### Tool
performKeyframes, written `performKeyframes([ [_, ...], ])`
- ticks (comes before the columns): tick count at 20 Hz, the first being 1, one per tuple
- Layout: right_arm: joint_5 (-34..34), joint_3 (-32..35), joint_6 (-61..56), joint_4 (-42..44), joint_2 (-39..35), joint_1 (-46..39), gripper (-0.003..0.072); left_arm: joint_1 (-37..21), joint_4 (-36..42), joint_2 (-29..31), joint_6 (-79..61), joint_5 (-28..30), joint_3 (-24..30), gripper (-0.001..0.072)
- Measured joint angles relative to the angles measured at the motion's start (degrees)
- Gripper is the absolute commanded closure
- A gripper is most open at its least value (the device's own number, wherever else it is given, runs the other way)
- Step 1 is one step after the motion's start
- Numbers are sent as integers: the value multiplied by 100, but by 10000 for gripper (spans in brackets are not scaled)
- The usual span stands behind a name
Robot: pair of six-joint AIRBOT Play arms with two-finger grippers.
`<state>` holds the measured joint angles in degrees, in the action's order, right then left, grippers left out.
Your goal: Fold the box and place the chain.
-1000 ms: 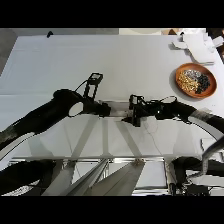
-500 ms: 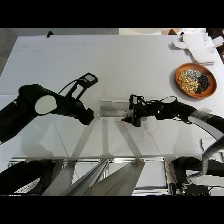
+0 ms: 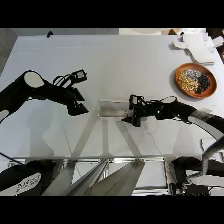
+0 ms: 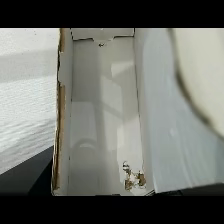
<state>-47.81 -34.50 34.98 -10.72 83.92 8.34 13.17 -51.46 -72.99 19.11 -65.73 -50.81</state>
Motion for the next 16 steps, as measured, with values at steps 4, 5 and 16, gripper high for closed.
performKeyframes([
  [4, 0, 0, 0, 0, 0, 0, 183, -44, 721, -697, -2457, -39, 0, -4],
  [5, 0, 0, 2, 0, 0, 0, 183, -50, 931, -837, -3032, -35, -2, -5],
  [16, 0, 0, 0, 0, 0, 0, 183, -55, 1871, -1648, -5274, -140, 0, -6],
])
